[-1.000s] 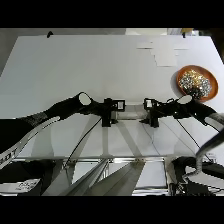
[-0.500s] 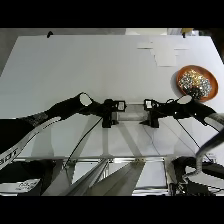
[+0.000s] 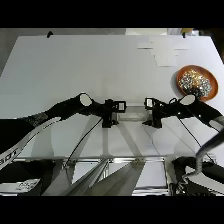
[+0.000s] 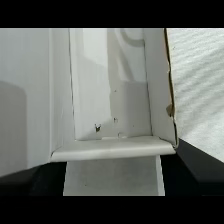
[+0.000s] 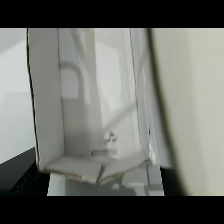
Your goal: Fold the box and place the chain.
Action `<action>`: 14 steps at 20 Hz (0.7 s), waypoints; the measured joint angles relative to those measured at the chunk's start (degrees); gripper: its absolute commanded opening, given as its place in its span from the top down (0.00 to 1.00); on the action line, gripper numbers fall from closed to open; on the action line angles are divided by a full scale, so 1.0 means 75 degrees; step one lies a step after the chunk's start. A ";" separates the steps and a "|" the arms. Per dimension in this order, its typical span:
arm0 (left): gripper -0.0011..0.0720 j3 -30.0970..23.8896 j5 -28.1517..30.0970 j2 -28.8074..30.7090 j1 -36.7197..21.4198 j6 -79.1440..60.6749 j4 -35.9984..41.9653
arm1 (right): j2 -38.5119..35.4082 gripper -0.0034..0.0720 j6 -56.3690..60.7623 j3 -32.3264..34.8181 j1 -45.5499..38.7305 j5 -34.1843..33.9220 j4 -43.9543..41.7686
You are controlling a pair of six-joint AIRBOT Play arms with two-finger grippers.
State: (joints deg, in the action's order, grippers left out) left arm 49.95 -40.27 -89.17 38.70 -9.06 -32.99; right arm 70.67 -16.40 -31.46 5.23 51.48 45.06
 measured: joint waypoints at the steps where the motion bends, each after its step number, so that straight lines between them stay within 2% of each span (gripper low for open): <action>1: 0.90 0.0000 0.0000 0.0000 0.0000 0.0000 0.0000 | -0.0213 0.04 0.0297 0.0003 0.0000 0.0006 0.0367; 6: 0.90 0.0000 0.0015 0.0000 0.0000 0.0006 0.0000 | -0.1437 0.05 0.1218 0.0003 0.0000 0.0020 0.1513; 8: 0.90 0.0000 0.0017 0.0000 0.0000 0.0006 0.0000 | -0.1883 0.05 0.1390 0.0003 0.0000 0.0026 0.1416; 11: 0.90 0.0000 0.0017 0.0000 0.0000 0.0009 0.0000 | -0.2343 0.12 0.1515 0.0003 0.0000 0.0026 0.0758; 13: 0.90 0.0000 0.0017 0.0000 0.0000 0.0009 0.0000 | -0.2483 0.31 0.1565 0.0003 0.0000 0.0076 0.0137; 14: 0.90 0.0000 0.0020 0.0000 0.0000 0.0009 0.0000 | -0.2524 0.48 0.1577 0.0003 0.0000 0.0117 -0.0169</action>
State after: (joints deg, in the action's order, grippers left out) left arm 49.95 -40.12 -89.17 38.70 -8.99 -32.99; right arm 51.75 -4.58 -31.44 5.23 52.36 43.79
